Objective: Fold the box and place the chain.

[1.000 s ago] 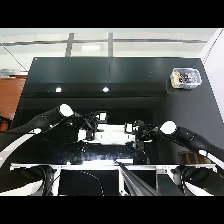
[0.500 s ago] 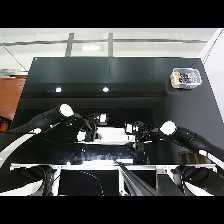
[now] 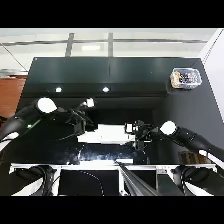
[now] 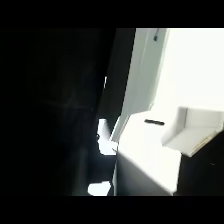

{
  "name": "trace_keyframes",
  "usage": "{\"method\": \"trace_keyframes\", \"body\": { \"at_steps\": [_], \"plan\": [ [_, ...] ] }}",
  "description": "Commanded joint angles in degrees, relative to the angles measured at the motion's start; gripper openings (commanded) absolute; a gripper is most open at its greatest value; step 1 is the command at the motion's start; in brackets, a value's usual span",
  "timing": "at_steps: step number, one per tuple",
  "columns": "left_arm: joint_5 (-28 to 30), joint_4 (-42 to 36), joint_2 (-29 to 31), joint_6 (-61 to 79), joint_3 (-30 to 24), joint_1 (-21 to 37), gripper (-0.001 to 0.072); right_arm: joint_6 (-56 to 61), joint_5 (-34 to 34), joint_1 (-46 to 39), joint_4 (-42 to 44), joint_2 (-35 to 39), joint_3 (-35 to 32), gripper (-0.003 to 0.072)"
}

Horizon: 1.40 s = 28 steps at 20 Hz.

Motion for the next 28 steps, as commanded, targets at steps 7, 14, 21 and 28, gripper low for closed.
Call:
{"method": "trace_keyframes", "body": {
  "at_steps": [7,14,21,28],
  "plan": [
    [-15.5,-5.0,9.5,-22.0,-4.0,-6.6,0.0024,0.0,0.4,0.0,0.0,0.0,0.0,0.0471],
    [26.0,-17.2,9.3,-22.0,-8.7,-15.7,0.0027,0.0,0.4,0.0,0.0,0.0,0.0,0.0219],
    [30.8,-16.5,0.0,-21.8,-8.7,-15.8,0.0026,0.1,0.3,0.0,0.0,0.0,0.0,0.022],
    [29.8,-12.0,-2.1,-20.6,-8.3,-15.8,0.0025,0.1,0.3,0.0,0.1,0.0,0.0,0.022]
  ]
}}
